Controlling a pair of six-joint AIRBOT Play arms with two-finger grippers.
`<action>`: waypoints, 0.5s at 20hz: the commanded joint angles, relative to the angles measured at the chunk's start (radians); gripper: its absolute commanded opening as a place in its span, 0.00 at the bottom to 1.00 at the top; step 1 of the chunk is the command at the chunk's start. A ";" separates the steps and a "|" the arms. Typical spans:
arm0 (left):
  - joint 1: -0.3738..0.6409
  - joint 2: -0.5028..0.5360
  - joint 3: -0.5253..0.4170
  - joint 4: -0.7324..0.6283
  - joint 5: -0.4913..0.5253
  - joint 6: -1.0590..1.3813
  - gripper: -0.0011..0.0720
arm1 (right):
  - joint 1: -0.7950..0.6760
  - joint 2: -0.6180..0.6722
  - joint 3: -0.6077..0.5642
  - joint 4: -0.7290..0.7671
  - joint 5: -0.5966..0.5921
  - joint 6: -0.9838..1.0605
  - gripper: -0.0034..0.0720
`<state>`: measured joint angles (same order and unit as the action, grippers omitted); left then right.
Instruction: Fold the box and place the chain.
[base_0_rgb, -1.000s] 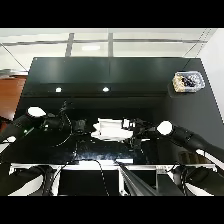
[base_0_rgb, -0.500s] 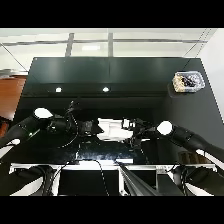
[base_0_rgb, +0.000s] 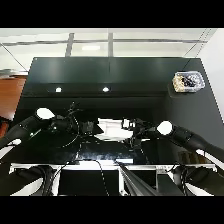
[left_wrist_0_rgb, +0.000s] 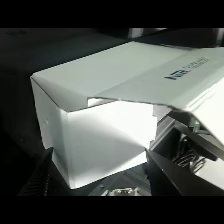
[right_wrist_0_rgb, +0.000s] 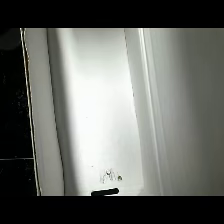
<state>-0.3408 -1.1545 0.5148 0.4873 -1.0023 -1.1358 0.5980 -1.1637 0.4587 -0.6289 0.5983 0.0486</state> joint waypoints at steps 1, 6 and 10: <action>-0.067 0.001 0.034 0.079 0.058 -0.060 0.93 | 0.001 0.000 -0.001 0.000 0.000 0.000 0.60; -0.172 0.001 0.112 0.318 0.113 -0.299 0.93 | 0.001 0.000 -0.001 0.000 0.000 0.000 0.60; -0.183 0.001 0.125 0.376 0.112 -0.397 0.93 | 0.001 0.000 -0.001 0.000 0.000 0.000 0.60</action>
<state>-0.5064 -1.1545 0.6250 0.7902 -0.9012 -1.4357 0.5980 -1.1637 0.4587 -0.6289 0.5983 0.0490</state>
